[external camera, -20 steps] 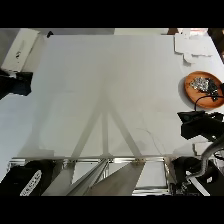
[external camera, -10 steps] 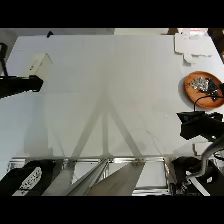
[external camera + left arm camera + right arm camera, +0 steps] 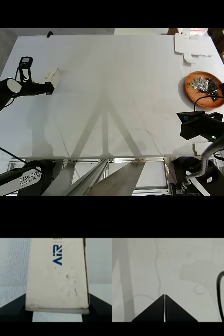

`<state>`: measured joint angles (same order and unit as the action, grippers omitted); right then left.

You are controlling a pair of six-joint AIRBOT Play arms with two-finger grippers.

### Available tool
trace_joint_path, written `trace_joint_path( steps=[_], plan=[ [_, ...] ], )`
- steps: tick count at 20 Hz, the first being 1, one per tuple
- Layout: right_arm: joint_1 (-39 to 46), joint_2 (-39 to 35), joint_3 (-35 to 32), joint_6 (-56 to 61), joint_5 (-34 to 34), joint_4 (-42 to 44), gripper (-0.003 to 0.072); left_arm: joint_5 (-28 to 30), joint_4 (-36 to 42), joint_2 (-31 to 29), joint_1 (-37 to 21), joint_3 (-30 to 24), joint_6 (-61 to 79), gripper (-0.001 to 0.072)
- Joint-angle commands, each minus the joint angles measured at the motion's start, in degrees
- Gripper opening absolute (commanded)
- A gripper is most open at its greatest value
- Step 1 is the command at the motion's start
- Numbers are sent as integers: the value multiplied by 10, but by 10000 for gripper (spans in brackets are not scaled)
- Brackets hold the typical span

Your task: Fold the box and place the chain.

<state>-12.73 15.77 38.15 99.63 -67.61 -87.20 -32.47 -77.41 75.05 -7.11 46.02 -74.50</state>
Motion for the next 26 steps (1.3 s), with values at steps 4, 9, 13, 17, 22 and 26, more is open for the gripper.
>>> trace_joint_path(
  steps=[4, 9, 13, 17, 22, 26],
  plan=[
    [0, 0, 0, 0, 0, 0, 5, 14, -35, 37, -1, 0, 2, 581],
    [0, 0, 0, 0, 0, 0, 5, -18, -37, 0, -1, 0, 2, 700],
    [0, 0, 0, 0, 0, 0, 5, -33, -37, -69, -1, 0, 1, 699],
    [0, 0, 0, 0, 0, 0, 5, -44, -32, -177, 0, 0, 1, 698],
    [0, 0, 0, 0, 0, 0, 5, -71, -19, -319, 1, 0, 1, 697],
    [0, 0, 0, 0, 0, 0, 5, -108, -19, -388, 1, 0, -2, 697]
  ],
)
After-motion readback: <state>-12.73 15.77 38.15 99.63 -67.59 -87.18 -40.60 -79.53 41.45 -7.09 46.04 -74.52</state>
